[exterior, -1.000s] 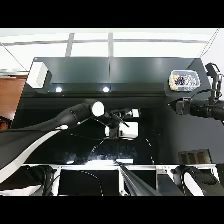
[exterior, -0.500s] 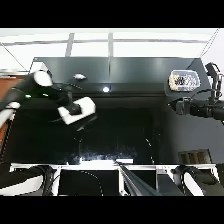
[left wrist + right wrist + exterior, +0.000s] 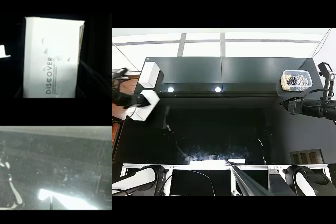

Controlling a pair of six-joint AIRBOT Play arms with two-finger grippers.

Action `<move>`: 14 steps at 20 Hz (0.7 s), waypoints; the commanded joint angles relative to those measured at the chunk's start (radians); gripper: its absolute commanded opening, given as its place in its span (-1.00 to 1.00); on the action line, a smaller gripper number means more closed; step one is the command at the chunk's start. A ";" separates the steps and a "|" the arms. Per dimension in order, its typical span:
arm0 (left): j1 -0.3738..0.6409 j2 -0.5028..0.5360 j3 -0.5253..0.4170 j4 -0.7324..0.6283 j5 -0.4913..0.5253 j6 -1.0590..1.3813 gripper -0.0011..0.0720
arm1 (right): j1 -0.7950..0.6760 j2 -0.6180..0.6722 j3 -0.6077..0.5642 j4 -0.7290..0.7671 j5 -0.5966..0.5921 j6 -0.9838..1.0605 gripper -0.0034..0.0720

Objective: Fold the box and place the chain.

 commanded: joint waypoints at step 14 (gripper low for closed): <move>-0.005 -0.181 0.023 -0.026 0.469 0.002 -0.18 | -0.001 0.000 0.000 0.003 -0.031 0.001 -0.88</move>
